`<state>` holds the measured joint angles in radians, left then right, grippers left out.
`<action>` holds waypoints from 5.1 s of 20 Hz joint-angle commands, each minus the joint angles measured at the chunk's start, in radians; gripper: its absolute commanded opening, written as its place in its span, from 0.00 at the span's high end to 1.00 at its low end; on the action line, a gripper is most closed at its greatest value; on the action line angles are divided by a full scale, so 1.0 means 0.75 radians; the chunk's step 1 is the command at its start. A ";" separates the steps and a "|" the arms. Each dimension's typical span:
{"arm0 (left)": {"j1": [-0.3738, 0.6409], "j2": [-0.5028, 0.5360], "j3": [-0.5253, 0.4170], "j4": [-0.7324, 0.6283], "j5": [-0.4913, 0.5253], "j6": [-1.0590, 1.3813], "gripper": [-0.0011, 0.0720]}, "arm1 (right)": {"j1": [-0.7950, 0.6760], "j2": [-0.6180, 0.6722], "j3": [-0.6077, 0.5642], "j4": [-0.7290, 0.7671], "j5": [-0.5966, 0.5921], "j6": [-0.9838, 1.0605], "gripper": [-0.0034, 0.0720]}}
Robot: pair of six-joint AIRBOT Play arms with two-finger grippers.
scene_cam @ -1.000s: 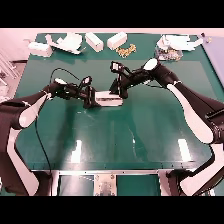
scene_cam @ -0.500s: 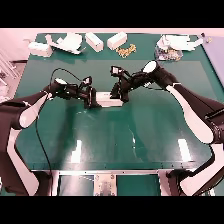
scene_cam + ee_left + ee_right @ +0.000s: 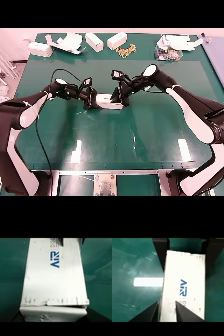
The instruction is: Fold the box and place the chain.
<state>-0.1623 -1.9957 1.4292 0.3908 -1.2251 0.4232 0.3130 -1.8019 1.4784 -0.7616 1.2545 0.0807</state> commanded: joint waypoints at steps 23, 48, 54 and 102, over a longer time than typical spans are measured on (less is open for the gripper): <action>0.002 0.001 0.002 -0.012 0.015 -0.005 0.19 | -0.054 0.001 -0.280 0.762 -0.261 -0.290 0.94; 0.002 0.001 0.002 -0.012 0.015 -0.005 0.19 | -0.006 0.195 -0.232 0.631 -0.337 -0.073 0.94; 0.002 0.001 0.002 -0.012 0.015 -0.005 0.19 | -0.032 0.534 -0.262 0.517 -0.513 0.228 0.94; 0.790 0.803 -0.574 -0.093 1.189 -0.481 0.97 | -0.544 1.518 -1.431 0.134 -0.676 0.730 0.94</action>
<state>0.3721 -1.3666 1.0199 0.3584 -0.4236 0.0631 -0.0952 -0.6636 0.4046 -0.6846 0.7467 0.6270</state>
